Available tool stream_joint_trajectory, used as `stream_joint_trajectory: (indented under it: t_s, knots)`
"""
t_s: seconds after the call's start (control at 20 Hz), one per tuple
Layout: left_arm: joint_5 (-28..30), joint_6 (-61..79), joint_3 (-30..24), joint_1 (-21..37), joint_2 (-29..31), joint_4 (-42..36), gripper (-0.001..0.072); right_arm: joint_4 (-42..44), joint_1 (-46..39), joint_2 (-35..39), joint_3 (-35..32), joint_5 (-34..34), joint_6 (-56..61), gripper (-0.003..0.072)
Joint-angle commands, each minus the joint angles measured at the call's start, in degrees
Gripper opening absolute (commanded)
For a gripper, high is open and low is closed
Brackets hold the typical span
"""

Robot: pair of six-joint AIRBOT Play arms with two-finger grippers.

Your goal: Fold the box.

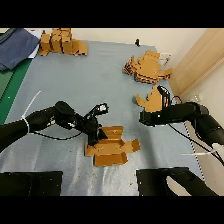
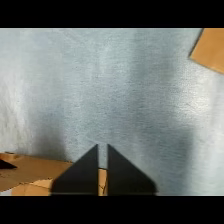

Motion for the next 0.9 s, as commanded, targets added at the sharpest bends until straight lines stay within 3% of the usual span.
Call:
stream_joint_trajectory:
  t_s: [0.0,0.25,0.45,0.55,0.6,0.65,0.7,0.85]
  knots:
    - [0.2,0.0,0.0,0.0,0.0,0.1,0.0014,1.2,1.0,0.5,0.0,-2.2,-4.6,0.0004]
    - [0.2,0.0,0.0,0.0,0.0,0.1,0.0013,-3.9,15.1,11.5,-1.7,-10.7,-3.8,0.0001]
    - [0.2,0.0,0.0,-0.1,0.0,0.1,0.0013,-11.3,37.9,25.2,-11.3,-6.4,5.4,0.0002]
    - [0.2,0.0,0.0,-0.1,0.0,0.1,0.0013,-16.2,47.2,27.3,-15.2,-4.5,5.7,0.0011]
    - [0.2,0.0,0.0,-0.1,0.0,0.1,0.0013,-18.8,51.0,26.8,-16.8,-2.6,5.2,0.0252]
    - [0.2,0.0,0.0,0.0,0.0,0.1,0.0014,-20.3,53.8,25.7,-18.0,0.0,2.8,0.0563]
    - [0.2,0.0,0.0,0.0,0.0,0.1,0.0013,-20.7,56.2,23.9,-18.7,2.8,-2.1,0.0675]
    - [0.2,0.0,0.0,-0.1,0.0,0.1,0.0013,-21.1,59.4,17.2,-18.7,8.9,-10.5,0.0675]
